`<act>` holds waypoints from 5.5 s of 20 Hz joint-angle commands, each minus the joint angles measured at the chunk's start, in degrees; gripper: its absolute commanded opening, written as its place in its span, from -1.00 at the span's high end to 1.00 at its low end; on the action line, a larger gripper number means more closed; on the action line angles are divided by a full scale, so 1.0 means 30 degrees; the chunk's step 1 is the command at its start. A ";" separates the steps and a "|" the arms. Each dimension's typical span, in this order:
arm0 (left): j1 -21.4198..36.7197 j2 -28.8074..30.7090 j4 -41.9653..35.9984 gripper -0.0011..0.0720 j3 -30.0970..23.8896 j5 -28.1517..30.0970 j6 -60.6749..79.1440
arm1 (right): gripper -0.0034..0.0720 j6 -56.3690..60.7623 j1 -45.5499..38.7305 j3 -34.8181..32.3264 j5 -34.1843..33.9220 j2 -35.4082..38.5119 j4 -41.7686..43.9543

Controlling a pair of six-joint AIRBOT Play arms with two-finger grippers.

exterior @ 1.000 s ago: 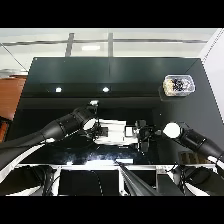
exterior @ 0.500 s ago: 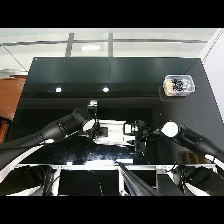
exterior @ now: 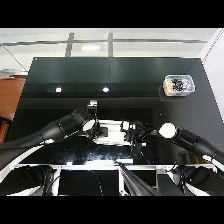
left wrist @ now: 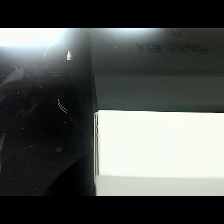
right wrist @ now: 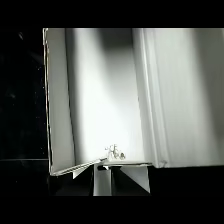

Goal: Fold the box and place the chain.

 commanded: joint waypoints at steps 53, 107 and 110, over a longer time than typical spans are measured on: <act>-0.0131 -0.0015 0.0117 0.88 -0.0007 0.0437 -0.0029 | 0.84 2.3766 -1.0025 -0.2477 0.5719 0.1209 -0.0852; -0.0138 -0.0015 0.0036 0.88 -0.0007 0.0321 -0.0029 | -0.19 2.5514 -0.1996 0.3235 0.4983 -0.0627 -0.1537; -0.0138 -0.0015 0.0044 0.88 -0.0007 0.0321 -0.0022 | -0.16 2.7889 -0.0882 0.3774 0.4284 -0.0634 -0.3628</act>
